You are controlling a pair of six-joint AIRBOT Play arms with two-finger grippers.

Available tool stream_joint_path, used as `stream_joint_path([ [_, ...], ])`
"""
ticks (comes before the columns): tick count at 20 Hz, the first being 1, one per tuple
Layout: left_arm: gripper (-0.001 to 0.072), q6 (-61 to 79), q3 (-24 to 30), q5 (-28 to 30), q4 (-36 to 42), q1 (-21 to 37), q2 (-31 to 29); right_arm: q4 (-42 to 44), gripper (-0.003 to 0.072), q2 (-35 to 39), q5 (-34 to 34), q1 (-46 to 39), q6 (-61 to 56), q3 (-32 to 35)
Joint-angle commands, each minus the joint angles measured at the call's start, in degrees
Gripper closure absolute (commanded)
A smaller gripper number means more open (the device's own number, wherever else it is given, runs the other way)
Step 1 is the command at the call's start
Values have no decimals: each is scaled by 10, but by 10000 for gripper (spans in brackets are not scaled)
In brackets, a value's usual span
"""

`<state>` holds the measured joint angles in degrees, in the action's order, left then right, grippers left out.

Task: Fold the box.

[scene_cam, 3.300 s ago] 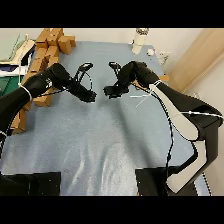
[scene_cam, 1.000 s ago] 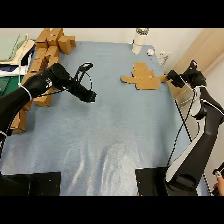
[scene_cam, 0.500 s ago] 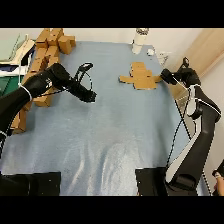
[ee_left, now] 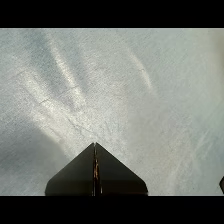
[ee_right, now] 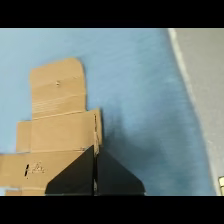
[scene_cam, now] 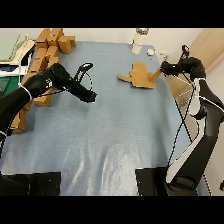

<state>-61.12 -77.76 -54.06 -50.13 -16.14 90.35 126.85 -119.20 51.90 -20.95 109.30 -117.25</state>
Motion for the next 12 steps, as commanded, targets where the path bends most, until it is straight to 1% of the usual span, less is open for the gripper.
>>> stream_joint_path([
  [1,697,0,0,0,0,0,0,0,687,23,79,14,9,17],
  [4,697,0,0,0,0,0,0,-24,687,55,124,34,7,43],
  [7,697,0,0,0,0,0,0,-61,687,125,123,60,-4,113],
  [9,697,0,0,0,0,0,0,-91,687,188,112,81,-21,185],
  [11,697,0,0,0,0,0,0,-122,687,267,76,105,-50,290],
  [12,697,0,0,0,0,0,0,-133,687,313,49,116,-67,355],
])
